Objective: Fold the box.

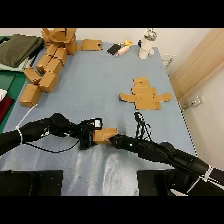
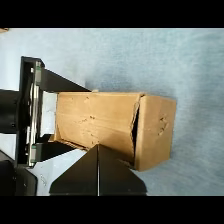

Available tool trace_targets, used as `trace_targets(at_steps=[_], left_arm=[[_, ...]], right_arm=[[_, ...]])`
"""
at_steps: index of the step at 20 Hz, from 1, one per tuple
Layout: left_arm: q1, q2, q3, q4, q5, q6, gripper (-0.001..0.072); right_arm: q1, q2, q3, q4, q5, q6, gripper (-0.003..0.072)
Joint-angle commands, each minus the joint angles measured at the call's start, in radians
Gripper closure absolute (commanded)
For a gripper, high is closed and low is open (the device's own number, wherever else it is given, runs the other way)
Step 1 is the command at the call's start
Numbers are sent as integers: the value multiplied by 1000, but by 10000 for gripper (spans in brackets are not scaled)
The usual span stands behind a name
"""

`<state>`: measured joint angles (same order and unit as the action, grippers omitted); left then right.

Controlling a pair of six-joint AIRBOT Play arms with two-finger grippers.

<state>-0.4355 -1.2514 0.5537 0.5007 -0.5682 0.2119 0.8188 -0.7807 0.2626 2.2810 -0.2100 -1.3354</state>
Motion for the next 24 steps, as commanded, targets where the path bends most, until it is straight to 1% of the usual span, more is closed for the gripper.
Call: trace_targets(at_steps=[1, 3, 5, 6, 7, 8, 10, 11, 12, 13, 14, 15, 17, 20, 22, 24], left_arm=[[1, 0, 0, 0, 0, 0, 179], [0, 0, 0, 0, 0, 0, 179], [1, 0, 0, 0, 0, 0, 179], [0, 0, 0, 0, 0, 0, 179], [1, 0, 0, 0, 0, 0, 179], [1, 0, 0, 0, 0, 0, 179], [1, 0, 0, 0, 0, 0, 179], [1, 0, 0, 0, 0, 0, 179], [1, 0, 0, 0, 0, 0, 179], [0, 0, 0, 0, 0, 0, 179], [0, 0, 0, 0, 0, 0, 179], [1, 0, 0, 0, 0, 0, 179], [0, 0, 0, 0, 0, 0, 179], [0, 0, 0, -4, 1, 1, 179], [0, 0, 0, -24, 0, 0, 179], [-1, 0, 0, -34, -25, 0, 179]], right_arm=[[0, -14, 0, -12, -2, 0, 684], [0, -5, 3, -41, -4, -1, 685], [0, 60, 28, -101, -42, -1, 686], [-1, 111, 51, -160, -80, 0, 686], [-10, 158, 77, -251, -126, 14, 686], [-34, 188, 101, -369, -183, 90, 685], [-113, 193, 155, -664, -390, 293, 684], [-153, 176, 187, -764, -518, 314, 683], [-187, 152, 219, -817, -622, 307, 683], [-215, 121, 253, -838, -711, 288, 683], [-237, 94, 279, -837, -758, 277, 683], [-251, 68, 300, -825, -771, 277, 683], [-252, 30, 325, -790, -747, 277, 683], [-251, 7, 328, -720, -686, 278, 683], [-251, 3, 328, -708, -678, 280, 683], [-251, 3, 328, -705, -678, 281, 683]])
